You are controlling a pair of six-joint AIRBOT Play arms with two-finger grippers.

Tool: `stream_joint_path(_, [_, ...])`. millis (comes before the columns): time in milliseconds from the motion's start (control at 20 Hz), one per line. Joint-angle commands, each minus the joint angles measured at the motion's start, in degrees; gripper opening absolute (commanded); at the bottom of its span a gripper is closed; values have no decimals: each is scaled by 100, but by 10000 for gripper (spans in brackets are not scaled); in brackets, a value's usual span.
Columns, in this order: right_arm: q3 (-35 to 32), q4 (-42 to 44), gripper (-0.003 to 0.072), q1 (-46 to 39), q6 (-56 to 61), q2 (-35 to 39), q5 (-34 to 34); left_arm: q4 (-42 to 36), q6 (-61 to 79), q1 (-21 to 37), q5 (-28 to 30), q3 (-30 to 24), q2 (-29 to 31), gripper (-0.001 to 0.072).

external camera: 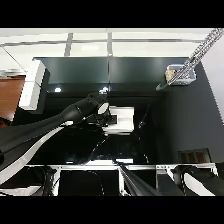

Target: Fold the box and place the chain.

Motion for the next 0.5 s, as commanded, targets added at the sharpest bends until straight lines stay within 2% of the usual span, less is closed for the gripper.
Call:
stream_joint_path(0, [0,785,11,310,-24,157,433,114,-35,2,46,2,-2,26])
stream_joint_path(250, [0,1853,11,540,-22,157,664,129,-35,2,103,2,-2,26])
stream_joint_path(450, [-2,2214,11,828,4,155,634,131,-35,2,98,2,-2,26])
